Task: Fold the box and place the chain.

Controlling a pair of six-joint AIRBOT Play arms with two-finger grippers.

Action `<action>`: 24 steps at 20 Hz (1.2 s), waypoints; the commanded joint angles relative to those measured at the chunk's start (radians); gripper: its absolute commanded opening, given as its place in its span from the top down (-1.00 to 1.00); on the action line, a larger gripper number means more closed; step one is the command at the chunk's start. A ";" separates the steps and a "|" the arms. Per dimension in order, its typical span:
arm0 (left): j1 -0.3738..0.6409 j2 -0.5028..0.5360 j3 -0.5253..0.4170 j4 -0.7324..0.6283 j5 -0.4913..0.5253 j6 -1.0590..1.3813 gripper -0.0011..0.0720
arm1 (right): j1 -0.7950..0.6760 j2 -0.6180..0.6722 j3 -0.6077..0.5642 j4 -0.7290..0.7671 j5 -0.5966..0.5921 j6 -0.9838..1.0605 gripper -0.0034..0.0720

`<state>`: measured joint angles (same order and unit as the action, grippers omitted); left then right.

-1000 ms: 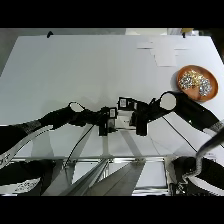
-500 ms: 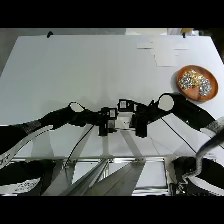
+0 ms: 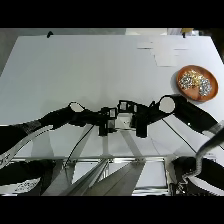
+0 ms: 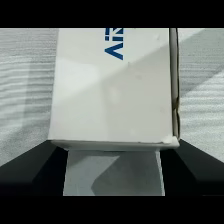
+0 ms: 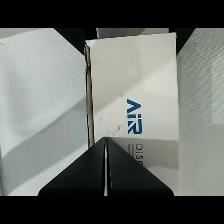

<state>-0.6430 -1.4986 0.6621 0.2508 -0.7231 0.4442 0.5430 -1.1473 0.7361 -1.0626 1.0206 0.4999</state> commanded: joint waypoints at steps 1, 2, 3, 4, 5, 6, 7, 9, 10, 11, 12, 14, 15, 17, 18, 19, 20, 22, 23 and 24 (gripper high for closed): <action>0.000 0.001 0.000 0.000 0.001 0.001 0.41 | -0.026 0.078 0.003 0.014 -0.038 0.051 0.86; 0.000 0.001 0.000 0.000 0.001 0.001 0.41 | -0.049 0.111 0.003 0.014 -0.043 0.072 0.86; 0.000 0.001 0.000 0.000 0.001 0.001 0.41 | -0.078 0.146 0.003 0.014 -0.042 0.097 0.86; 0.000 0.001 0.000 0.000 0.001 0.001 0.41 | -0.113 0.180 0.003 0.011 -0.035 0.132 0.86; 0.000 0.001 0.000 0.000 0.001 0.000 0.41 | -0.158 0.216 0.003 0.008 -0.016 0.172 0.86; 0.000 0.001 0.000 0.000 0.001 0.000 0.41 | -0.205 0.245 0.003 -0.006 0.016 0.217 0.86; 0.000 0.001 0.000 0.000 0.001 0.001 0.41 | -0.262 0.271 0.002 -0.046 0.066 0.278 0.86; 0.000 0.001 0.000 0.000 0.001 0.000 0.41 | -0.381 0.290 0.002 -0.165 0.177 0.402 0.86; 0.000 0.001 0.000 0.000 0.001 0.001 0.41 | -0.454 0.287 0.000 -0.229 0.220 0.484 0.86; 0.000 0.001 0.000 0.000 0.001 0.001 0.41 | -0.528 0.286 -0.007 -0.287 0.234 0.585 0.86; 0.000 0.001 0.000 0.000 0.001 0.001 0.41 | -0.594 0.286 -0.014 -0.334 0.233 0.693 0.86; 0.000 0.001 0.000 0.000 0.001 0.000 0.41 | -0.711 0.286 -0.034 -0.407 0.237 0.882 0.86; 0.000 0.001 0.000 0.000 0.001 0.001 0.41 | -0.759 0.286 -0.043 -0.450 0.251 0.926 0.86; 0.000 0.001 0.000 0.000 0.001 0.000 0.41 | -0.818 0.286 -0.057 -0.495 0.267 0.963 0.86; 0.000 0.001 0.000 0.000 0.001 0.001 0.41 | -0.835 0.286 -0.058 -0.498 0.277 0.962 0.86; 0.000 0.001 0.000 0.000 0.001 0.000 0.41 | -0.848 0.286 -0.058 -0.498 0.280 0.962 0.86; 0.000 0.001 0.000 0.000 0.001 0.001 0.41 | -0.858 0.286 -0.058 -0.497 0.282 0.962 0.86; 0.000 0.001 0.000 0.000 0.001 0.001 0.41 | -0.861 0.286 -0.058 -0.496 0.266 0.962 0.86; 0.000 0.001 0.000 0.000 0.001 0.001 0.41 | -0.861 0.286 -0.058 -0.488 0.266 0.962 0.86; 0.000 0.001 0.000 0.000 0.001 0.000 0.41 | -0.861 0.286 -0.058 -0.486 0.269 0.962 0.86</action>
<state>-0.6430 -1.4986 0.6621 0.2508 -0.7227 0.4446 -0.2985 -0.8619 0.6804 -1.5360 1.2850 1.4380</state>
